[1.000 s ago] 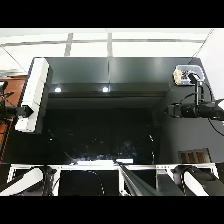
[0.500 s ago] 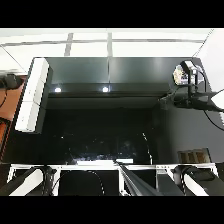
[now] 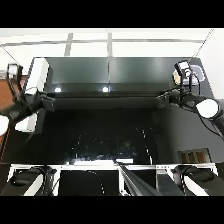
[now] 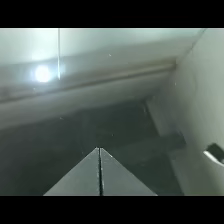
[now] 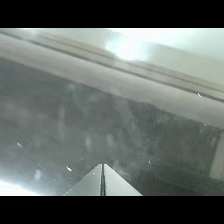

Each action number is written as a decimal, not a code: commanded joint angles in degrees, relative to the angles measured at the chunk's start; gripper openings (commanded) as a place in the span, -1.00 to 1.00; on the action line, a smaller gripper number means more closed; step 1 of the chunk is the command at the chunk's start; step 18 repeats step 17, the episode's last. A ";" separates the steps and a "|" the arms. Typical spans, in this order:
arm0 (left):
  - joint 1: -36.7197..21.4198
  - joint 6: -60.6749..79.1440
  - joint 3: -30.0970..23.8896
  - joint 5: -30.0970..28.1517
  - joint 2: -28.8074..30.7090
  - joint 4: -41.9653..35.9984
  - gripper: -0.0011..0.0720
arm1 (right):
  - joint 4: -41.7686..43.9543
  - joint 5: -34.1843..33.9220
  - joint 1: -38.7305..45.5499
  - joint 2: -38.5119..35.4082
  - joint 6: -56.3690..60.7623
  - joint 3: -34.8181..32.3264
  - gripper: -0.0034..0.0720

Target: Fold the box and place the chain.

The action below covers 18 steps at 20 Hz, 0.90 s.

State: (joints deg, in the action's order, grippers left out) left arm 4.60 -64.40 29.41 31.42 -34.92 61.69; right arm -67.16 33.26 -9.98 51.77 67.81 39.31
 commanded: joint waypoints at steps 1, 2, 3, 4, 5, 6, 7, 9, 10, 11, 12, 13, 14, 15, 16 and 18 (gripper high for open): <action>3.04 -0.74 -8.55 -5.90 7.98 1.05 -0.90 | -2.32 -0.44 0.11 0.04 0.33 -1.81 -0.87; 3.10 -0.72 -8.83 -5.25 8.72 1.01 -0.90 | -2.29 -0.48 0.11 0.04 0.35 -1.81 -0.87; 3.10 -0.72 -8.90 -5.33 8.92 1.01 -0.90 | -2.32 -0.46 0.11 0.04 0.35 -1.81 -0.87; 3.10 -0.72 -8.90 -5.79 8.79 1.03 -0.90 | -2.32 -0.48 0.11 0.04 0.35 -1.81 -0.87; 3.08 -0.72 -8.90 -5.70 8.76 1.03 -0.90 | -2.32 -0.46 0.11 0.04 0.35 -1.81 -0.87; 3.08 -0.74 -8.90 -5.73 8.76 1.03 -0.90 | -2.32 -0.46 0.11 0.04 0.35 -1.81 -0.87; 3.10 -0.72 -8.90 -5.70 8.76 1.03 -0.90 | -2.32 -0.46 0.11 0.04 0.35 -1.81 -0.87; 3.10 -0.72 -8.90 -5.70 8.76 1.03 -0.90 | -2.32 -0.48 0.11 0.04 0.35 -1.81 -0.87; 3.10 -0.72 -8.90 -5.70 8.76 1.03 -0.90 | -2.32 -0.46 0.11 0.04 0.35 -1.81 -0.87; 3.10 -0.72 -8.90 -5.70 8.76 1.03 -0.90 | -2.29 -0.46 0.11 0.04 0.35 -1.81 -0.87; 3.10 -0.72 -8.90 -5.70 8.76 1.03 -0.90 | -2.29 -0.48 0.11 0.04 0.35 -1.81 -0.87; 3.10 -0.72 -8.90 -5.70 8.76 1.03 -0.90 | -2.32 -0.48 0.11 0.04 0.35 -1.81 -0.87; 3.10 -0.72 -8.90 -5.70 8.76 1.03 -0.90 | -2.32 -0.46 0.11 0.04 0.35 -1.81 -0.87; 3.10 -0.72 -8.90 -5.70 8.76 1.03 -0.90 | -2.32 -0.46 0.11 0.04 0.35 -1.81 -0.87; 3.10 -0.72 -8.90 -5.73 8.76 1.03 -0.90 | -2.32 -0.46 0.11 0.04 0.33 -1.81 -0.87; 3.10 -0.72 -8.90 -5.70 8.76 1.03 -0.90 | -2.32 -0.46 0.11 0.04 0.35 -1.81 -0.87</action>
